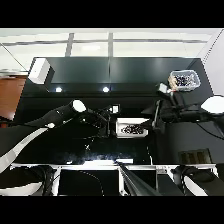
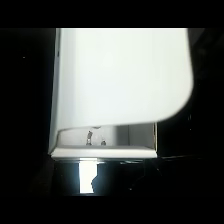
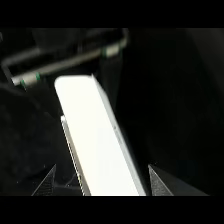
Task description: Fold the box and place the chain.
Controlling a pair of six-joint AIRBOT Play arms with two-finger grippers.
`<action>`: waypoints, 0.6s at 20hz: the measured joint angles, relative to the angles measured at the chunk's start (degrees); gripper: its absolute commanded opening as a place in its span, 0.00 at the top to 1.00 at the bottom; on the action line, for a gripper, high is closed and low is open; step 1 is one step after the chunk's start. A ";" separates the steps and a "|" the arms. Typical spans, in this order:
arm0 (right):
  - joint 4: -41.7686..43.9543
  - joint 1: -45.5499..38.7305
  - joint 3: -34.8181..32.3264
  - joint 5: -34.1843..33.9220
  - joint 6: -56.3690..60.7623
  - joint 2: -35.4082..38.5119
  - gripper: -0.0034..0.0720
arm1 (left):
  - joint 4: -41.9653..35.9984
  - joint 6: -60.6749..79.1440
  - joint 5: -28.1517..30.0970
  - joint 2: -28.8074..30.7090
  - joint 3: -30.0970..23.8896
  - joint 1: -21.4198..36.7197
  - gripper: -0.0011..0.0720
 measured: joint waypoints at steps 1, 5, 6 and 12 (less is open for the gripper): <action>-0.04 -0.83 0.22 -0.33 0.70 1.29 0.02 | 0.00 0.00 0.00 0.00 0.00 0.00 0.30; -3.65 -3.02 -1.99 -5.95 2.19 2.80 0.02 | 0.00 0.02 -0.02 0.00 0.00 0.00 0.30; -4.02 -3.26 -3.19 -7.45 1.81 2.56 0.02 | 0.00 0.00 -0.02 0.00 0.00 -0.02 0.30; -4.57 -0.90 -7.32 -8.59 -6.73 0.04 0.02 | 0.00 0.02 -0.02 0.00 0.00 0.00 0.30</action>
